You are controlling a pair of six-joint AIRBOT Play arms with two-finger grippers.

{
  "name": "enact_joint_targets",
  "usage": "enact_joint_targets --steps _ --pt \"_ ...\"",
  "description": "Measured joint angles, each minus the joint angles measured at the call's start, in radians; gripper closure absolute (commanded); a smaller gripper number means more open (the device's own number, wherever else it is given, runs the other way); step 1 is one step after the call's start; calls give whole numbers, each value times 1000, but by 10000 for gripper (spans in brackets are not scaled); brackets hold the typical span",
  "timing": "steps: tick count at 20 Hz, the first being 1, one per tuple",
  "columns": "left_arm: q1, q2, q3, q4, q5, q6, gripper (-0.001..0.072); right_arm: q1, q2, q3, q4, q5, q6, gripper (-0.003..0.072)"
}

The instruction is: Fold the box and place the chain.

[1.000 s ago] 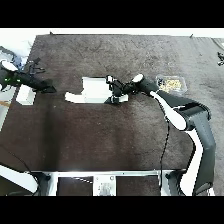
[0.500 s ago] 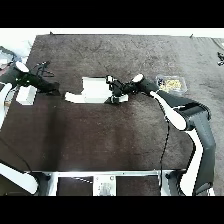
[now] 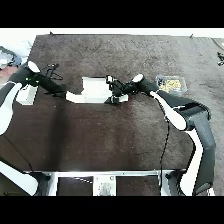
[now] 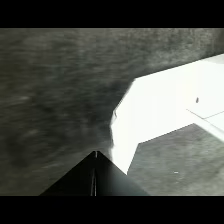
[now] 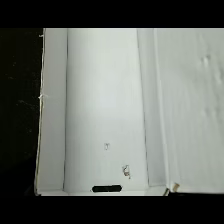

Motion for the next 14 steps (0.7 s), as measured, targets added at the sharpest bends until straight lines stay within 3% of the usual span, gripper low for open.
enact_joint_targets --steps 5,7,8,14 --pt "-23 -13 11 -25 -26 -27 695 0 0 0 0 0 0 216" --pt "-26 -14 13 -69 -25 -16 508 0 0 0 0 0 0 216" --pt "-26 -14 13 -92 -21 -6 474 0 0 0 0 0 0 216" --pt "-27 -14 18 -185 -12 33 476 0 0 0 0 0 0 216"
